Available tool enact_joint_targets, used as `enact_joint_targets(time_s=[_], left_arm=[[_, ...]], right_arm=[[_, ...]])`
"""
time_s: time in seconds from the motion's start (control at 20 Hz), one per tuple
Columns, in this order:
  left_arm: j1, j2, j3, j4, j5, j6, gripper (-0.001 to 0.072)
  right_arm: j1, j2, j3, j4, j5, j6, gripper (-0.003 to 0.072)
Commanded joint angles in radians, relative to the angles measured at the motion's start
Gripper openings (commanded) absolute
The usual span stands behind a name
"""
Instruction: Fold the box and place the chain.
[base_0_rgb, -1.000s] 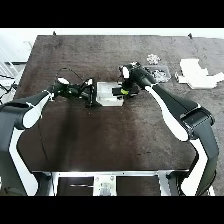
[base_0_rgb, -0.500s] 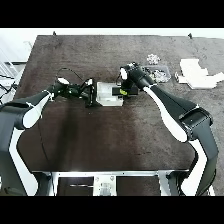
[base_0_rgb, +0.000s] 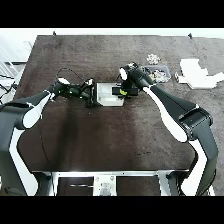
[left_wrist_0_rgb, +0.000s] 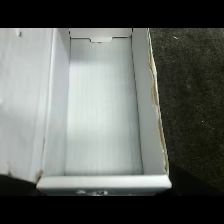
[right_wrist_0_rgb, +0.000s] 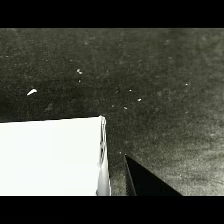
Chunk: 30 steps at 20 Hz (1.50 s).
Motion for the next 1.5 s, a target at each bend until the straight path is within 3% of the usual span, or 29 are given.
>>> enact_joint_targets(time_s=[0.0,0.05,0.2,0.75,1.05,1.3,1.45], left_arm=[[0.001,0.001,0.0,0.0,0.0,0.0,0.0355],[0.001,0.001,0.0,0.0,0.0,0.0,0.0354],[0.001,0.001,0.0,0.0,0.0,0.0,0.0355],[0.001,0.001,0.0,0.0,0.0,0.0,0.0355],[0.001,0.001,0.0,0.0,0.0,0.0,0.0355],[0.001,0.001,0.0,0.0,0.0,0.0,0.0355],[0.001,0.001,0.0,0.0,0.0,0.0,0.0355]], right_arm=[[0.003,0.008,0.001,-0.001,-0.004,0.001,0.0297],[0.003,0.014,0.002,-0.002,-0.004,-0.002,0.0406],[0.003,0.051,0.004,-0.008,-0.004,-0.02,0.0453],[-0.012,0.256,0.005,-0.009,0.004,-0.235,0.0452],[-0.16,0.306,0.004,-0.035,-0.024,-0.34,0.0451],[-0.348,0.293,0.003,-0.038,-0.235,-0.386,0.0436],[-0.443,0.239,0.003,0.022,-0.3,-0.437,0.0437]])
